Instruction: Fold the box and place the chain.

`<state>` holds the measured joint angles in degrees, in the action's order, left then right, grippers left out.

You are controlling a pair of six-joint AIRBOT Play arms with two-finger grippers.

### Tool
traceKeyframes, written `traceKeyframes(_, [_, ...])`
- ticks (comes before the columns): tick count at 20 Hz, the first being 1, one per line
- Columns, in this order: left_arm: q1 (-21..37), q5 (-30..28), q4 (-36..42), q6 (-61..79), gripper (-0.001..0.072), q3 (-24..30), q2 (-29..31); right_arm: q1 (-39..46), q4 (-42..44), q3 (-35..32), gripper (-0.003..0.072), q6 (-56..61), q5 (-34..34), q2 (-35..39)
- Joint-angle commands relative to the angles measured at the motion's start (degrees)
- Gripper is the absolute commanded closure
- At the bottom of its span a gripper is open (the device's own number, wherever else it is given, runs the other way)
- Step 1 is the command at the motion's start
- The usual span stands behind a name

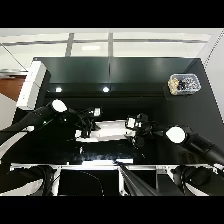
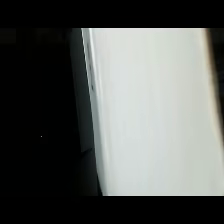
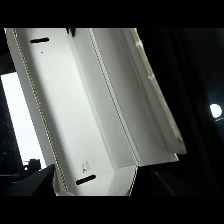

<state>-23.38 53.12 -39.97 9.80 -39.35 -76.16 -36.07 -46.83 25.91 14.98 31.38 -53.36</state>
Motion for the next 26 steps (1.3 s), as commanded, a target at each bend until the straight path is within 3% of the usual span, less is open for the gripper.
traceKeyframes(1, [-0.02, 0.02, -0.02, 0.04, 0.0680, 0.02, -0.04, 0.02, 0.31, 0.09, -0.0016, -0.39, -0.35, -1.75])
traceKeyframes(6, [-0.02, 0.02, -0.02, 0.07, 0.0681, 0.02, -0.04, 1.92, 4.04, 1.38, -0.0015, -4.24, 0.66, -3.76])
traceKeyframes(11, [-0.02, -0.37, -0.04, 0.09, 0.0681, 0.02, -0.04, 8.31, 14.14, 1.64, -0.0015, -16.76, 10.38, -5.92])
traceKeyframes(13, [-0.02, -0.55, -0.04, 0.11, 0.0681, 0.02, -0.04, 8.33, 16.79, 1.66, -0.0016, -21.88, 9.73, -6.58])
traceKeyframes(18, [-0.02, -0.52, -0.09, 0.33, 0.0682, 0.02, 0.15, 8.33, 16.24, 1.92, -0.0016, -23.26, 7.89, -6.62])
traceKeyframes(26, [-0.02, -0.66, -0.09, 0.50, 0.0681, 0.02, 0.15, 6.97, 16.39, 1.86, -0.0014, -28.02, 12.61, -11.61])
